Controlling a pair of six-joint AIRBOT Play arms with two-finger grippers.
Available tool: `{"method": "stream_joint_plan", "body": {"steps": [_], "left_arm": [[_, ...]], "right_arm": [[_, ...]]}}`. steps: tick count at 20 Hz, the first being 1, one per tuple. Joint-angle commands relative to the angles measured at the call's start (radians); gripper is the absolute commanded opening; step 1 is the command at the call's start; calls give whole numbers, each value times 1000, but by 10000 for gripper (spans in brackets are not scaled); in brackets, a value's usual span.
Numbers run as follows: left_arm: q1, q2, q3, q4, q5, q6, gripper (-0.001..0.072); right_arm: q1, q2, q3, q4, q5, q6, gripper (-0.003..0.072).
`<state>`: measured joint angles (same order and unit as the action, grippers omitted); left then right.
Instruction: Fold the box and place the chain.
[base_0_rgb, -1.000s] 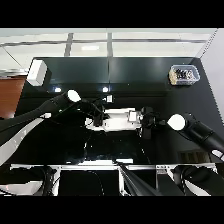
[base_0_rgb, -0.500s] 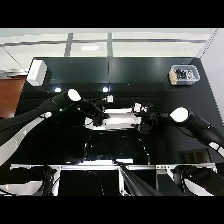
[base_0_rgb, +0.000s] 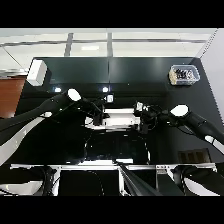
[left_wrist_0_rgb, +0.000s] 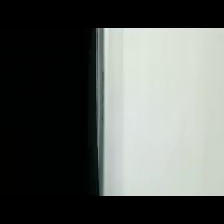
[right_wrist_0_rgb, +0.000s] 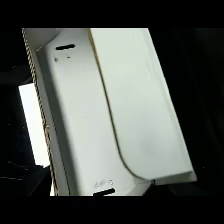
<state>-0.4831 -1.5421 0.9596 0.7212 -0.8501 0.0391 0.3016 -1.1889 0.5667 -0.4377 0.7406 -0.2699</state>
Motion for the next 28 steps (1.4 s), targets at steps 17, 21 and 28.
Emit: {"method": "stream_joint_plan", "body": {"steps": [17, 21, 28], "left_arm": [[-4, -1, 0, 0, 0, -2, 25], [-4, -1, 0, 0, 0, -2, 25], [-4, -1, 0, 0, 0, -2, 25]], "right_arm": [[50, -108, 16, -97, -30, 26, 698], [50, -112, 21, -99, -32, 38, 594], [50, -112, 21, -107, -27, 37, 593]]}}
